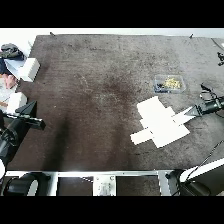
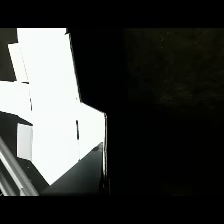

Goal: Fold the box and place the chain.

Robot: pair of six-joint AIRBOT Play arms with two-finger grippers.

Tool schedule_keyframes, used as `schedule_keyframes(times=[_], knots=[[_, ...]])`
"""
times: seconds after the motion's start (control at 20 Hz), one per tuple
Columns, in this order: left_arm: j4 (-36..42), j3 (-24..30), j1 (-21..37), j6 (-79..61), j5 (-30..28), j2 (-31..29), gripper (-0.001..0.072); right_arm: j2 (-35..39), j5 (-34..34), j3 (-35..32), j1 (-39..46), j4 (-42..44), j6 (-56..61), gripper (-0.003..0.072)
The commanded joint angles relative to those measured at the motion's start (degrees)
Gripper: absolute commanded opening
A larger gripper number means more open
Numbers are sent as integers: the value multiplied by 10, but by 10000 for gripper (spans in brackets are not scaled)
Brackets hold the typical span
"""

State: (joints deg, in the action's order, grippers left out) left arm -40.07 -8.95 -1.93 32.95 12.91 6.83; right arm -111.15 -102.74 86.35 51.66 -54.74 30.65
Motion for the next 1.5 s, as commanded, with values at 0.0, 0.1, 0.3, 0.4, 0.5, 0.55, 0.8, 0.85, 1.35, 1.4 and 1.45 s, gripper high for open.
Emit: schedule_keyframes(times=[0.0,0.1,0.3,0.4,0.5,0.55,0.8,0.85,1.35,1.4,1.45], knots=[[0,0,0,0,0,0,13,2,-9,-39,-5,10,7,-6],[0,0,0,0,0,0,13,11,-8,-72,-11,19,7,-7],[0,0,0,0,0,0,13,56,28,-142,-53,132,0,-8],[0,0,0,0,0,0,13,90,68,-194,-97,215,-30,-8],[0,0,0,0,0,0,13,123,117,-252,-153,306,-65,-8],[0,0,0,0,0,0,13,137,144,-276,-181,336,-79,-7],[0,0,0,0,0,0,13,180,335,-354,-332,491,-86,-8],[0,0,0,0,0,0,13,189,379,-358,-360,500,-86,-8],[2,-1,0,-2,-5,0,247,212,643,-360,-503,501,-57,-8],[2,-1,0,-4,-5,0,712,226,652,-371,-508,501,-58,-9],[2,-1,0,-5,-5,0,647,246,666,-388,-512,501,-58,-9]])
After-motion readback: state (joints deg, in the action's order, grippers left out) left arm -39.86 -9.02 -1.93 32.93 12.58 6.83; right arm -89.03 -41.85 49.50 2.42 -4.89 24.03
